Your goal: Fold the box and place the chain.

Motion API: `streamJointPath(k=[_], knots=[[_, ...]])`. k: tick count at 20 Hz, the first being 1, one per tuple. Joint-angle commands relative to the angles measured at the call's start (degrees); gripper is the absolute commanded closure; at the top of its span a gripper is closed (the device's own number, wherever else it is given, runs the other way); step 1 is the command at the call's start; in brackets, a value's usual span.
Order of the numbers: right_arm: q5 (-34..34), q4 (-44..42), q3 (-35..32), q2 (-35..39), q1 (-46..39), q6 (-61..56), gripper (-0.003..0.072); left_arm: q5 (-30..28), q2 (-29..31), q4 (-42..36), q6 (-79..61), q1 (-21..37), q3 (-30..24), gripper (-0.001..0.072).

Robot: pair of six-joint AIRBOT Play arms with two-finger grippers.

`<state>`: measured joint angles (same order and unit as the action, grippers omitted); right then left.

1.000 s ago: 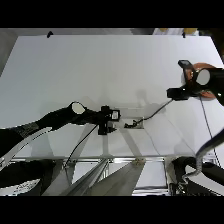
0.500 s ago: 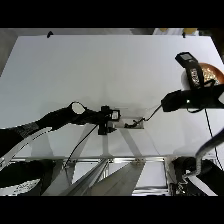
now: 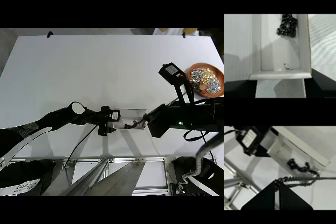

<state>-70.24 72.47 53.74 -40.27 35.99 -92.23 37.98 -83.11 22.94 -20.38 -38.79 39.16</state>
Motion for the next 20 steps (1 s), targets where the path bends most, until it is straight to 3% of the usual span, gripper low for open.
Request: streamJointPath(k=[1,5,9,14,15,17,20], knots=[[4.2,-1.3,0.1,0.2,3.2,-1.0,0.0671,0.0,0.0,0.0,0.0,0.0,0.0,0.0503],[9.5,-0.9,0.0,-0.9,3.2,-1.0,0.0671,0.0,0.0,0.0,0.0,0.0,0.0,0.0503],[9.6,-0.8,0.0,-2.8,3.2,-1.0,0.0671,0.0,0.0,0.0,0.0,0.0,0.0,0.0503],[10.1,-0.5,-7.0,-6.0,3.2,-1.0,0.0669,0.0,0.0,0.0,0.0,0.0,0.0,0.0503],[10.6,-0.5,-8.5,-7.0,3.2,-1.0,0.0652,0.0,0.0,0.0,0.0,0.0,0.0,0.0503],[11.4,-0.5,-9.4,-8.9,3.2,-0.8,0.0502,0.0,0.0,0.0,0.0,0.0,0.0,0.0503],[15.0,0.5,-7.7,-9.3,3.1,0.1,0.0486,0.0,0.0,0.0,0.0,0.0,0.0,0.0503]])
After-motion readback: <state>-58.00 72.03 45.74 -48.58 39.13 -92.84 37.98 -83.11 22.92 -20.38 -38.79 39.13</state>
